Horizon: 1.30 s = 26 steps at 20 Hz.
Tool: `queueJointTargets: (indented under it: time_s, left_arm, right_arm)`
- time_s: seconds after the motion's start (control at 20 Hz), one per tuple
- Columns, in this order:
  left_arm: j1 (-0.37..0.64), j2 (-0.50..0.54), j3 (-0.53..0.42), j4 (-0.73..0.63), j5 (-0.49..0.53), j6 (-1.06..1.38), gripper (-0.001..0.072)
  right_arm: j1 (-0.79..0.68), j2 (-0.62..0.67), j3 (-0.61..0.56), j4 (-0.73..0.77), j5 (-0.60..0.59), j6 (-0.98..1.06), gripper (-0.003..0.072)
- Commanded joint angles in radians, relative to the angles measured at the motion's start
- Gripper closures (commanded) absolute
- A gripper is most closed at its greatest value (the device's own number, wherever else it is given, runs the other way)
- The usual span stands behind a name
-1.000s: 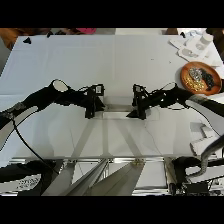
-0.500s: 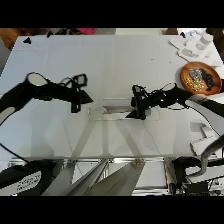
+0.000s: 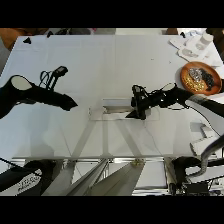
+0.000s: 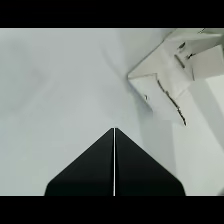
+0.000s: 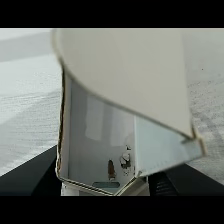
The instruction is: Fold the box and place the chain.
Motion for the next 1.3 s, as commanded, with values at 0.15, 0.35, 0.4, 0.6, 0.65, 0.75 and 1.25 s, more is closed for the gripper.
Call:
queueJointTargets:
  time_s: [0.15,0.35,0.4,0.6,0.65,0.75,1.25]
  left_arm:
    - [-0.104,-0.049,-0.097,0.023,0.072,-0.259,0.0707]
    - [-0.161,-0.082,-0.097,0.018,0.127,-0.386,0.0708]
    - [-0.173,-0.095,-0.097,0.014,0.128,-0.389,0.0708]
    - [-0.192,-0.119,-0.097,-0.074,0.150,-0.377,0.0707]
    - [-0.194,-0.119,-0.097,-0.084,0.166,-0.378,0.0707]
    - [-0.194,-0.119,-0.097,-0.110,0.188,-0.377,0.0706]
    - [-0.193,-0.119,-0.097,-0.198,0.199,-0.269,0.0707]
  right_arm:
    - [0.000,0.000,0.001,0.001,0.001,0.000,0.0254]
    - [0.000,0.000,0.001,0.000,0.000,0.000,0.0254]
    - [0.000,0.000,0.001,0.000,0.001,0.001,0.0254]
    - [0.000,0.000,0.001,0.000,0.001,0.000,0.0254]
    - [0.000,0.000,0.001,0.000,0.001,0.001,0.0254]
    - [0.000,0.000,0.001,0.000,0.001,0.000,0.0254]
    - [0.000,0.000,0.001,0.000,0.001,0.001,0.0254]
